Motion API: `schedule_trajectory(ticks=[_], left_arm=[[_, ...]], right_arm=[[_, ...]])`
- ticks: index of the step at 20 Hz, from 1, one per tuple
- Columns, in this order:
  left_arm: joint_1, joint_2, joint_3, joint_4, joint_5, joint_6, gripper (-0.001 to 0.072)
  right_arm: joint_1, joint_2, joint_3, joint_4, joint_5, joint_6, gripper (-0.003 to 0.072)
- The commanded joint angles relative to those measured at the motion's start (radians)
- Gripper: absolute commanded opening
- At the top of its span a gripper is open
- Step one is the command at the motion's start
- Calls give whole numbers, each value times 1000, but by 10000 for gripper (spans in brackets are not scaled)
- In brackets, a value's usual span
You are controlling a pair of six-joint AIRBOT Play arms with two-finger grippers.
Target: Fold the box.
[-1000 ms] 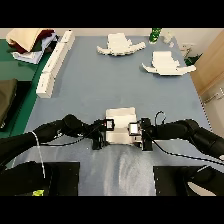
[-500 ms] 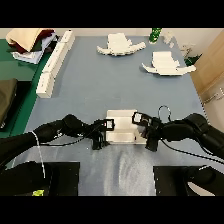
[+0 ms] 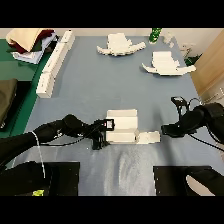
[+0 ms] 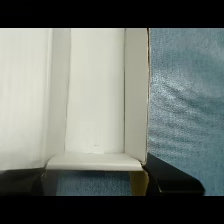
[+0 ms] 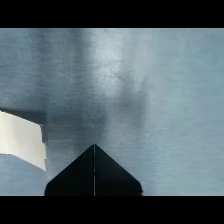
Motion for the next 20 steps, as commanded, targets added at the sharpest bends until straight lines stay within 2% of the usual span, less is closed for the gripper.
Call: schedule_trajectory(ticks=[1,6,15,16,18,19,20], left_arm=[[0,0,0,0,0,0,374],[0,0,1,0,1,0,374],[0,0,0,0,0,0,374],[0,0,0,0,0,0,374],[0,0,0,0,0,0,374],[0,0,0,0,0,0,374],[0,0,0,0,0,0,374]], right_arm=[[-149,-140,-15,402,-21,-217,3],[-103,-200,-17,620,-18,-370,3],[-16,-171,3,638,-17,-387,5],[-16,-156,16,635,-15,-387,45],[-16,-139,39,636,-13,-383,314],[-16,-138,45,636,-13,-383,381],[-11,-138,44,635,-13,-383,386]])
